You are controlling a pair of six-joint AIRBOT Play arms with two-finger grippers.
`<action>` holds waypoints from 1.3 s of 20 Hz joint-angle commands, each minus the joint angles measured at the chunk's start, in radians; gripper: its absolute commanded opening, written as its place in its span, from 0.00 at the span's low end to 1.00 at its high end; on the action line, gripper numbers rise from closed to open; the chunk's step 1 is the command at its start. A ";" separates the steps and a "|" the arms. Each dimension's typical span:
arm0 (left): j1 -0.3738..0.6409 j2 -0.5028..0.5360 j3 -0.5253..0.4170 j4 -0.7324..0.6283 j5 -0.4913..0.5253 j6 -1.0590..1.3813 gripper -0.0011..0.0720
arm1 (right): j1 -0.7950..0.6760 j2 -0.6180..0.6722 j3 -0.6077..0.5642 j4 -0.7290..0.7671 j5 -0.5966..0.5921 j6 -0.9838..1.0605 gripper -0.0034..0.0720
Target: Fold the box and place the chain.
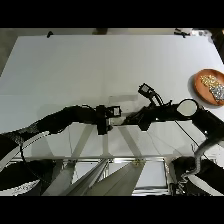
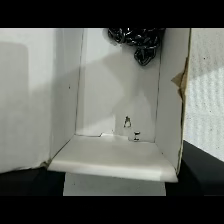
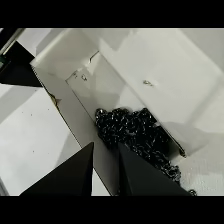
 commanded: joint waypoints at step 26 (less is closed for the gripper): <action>0.000 0.001 0.000 0.000 0.000 0.000 0.13 | -0.102 -0.114 -0.003 -0.223 0.024 -0.625 0.63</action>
